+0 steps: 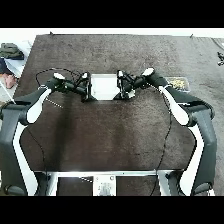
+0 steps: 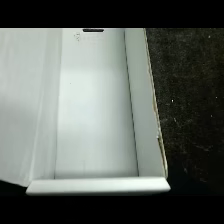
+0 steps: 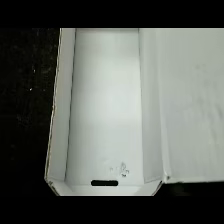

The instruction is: Fold the box and place the chain.

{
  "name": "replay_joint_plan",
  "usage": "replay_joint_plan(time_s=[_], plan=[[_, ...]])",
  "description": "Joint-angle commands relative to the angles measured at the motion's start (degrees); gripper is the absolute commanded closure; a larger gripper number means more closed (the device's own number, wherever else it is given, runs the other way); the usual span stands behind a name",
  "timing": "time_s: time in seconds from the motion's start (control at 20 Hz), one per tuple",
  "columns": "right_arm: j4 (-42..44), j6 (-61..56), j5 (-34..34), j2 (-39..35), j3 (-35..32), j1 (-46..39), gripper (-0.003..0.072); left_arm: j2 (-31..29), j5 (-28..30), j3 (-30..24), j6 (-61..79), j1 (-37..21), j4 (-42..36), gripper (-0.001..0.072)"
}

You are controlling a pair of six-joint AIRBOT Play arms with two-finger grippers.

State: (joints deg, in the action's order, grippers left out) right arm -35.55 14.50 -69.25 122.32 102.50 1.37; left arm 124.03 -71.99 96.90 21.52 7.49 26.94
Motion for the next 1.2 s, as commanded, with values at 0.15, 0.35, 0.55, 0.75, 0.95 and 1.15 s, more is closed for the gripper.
replay_joint_plan(time_s=[0.15, 0.35, 0.55, 0.75, 0.95, 1.15], plan=[[-8.4, -1.3, -1.5, -1.9, 0.0, -1.8, 0.0095, 0.0, 0.0, 0.1, 0.0, 0.0, 0.0, 0.0364], [-8.3, -3.9, -1.5, -5.6, 0.0, -5.2, 0.0096, 0.0, 0.0, 0.1, 0.0, 0.0, 0.0, 0.0365], [1.7, -8.3, -5.5, -8.0, 0.0, -6.1, 0.0377, 0.0, 0.0, 0.1, 0.0, 0.0, 0.0, 0.0365], [11.4, -8.3, -5.2, -8.0, -0.3, -3.0, 0.0689, 0.0, 0.0, 0.1, 0.0, 0.0, 0.0, 0.0365], [11.1, -8.3, 5.3, -7.9, -0.3, 0.3, 0.069, 0.0, 0.0, 0.1, 0.0, 0.0, 0.0, 0.0364], [9.4, -8.3, 14.4, -6.7, -0.3, 0.6, 0.069, 0.0, 0.0, 0.1, 0.0, 0.0, 0.0, 0.0364]])
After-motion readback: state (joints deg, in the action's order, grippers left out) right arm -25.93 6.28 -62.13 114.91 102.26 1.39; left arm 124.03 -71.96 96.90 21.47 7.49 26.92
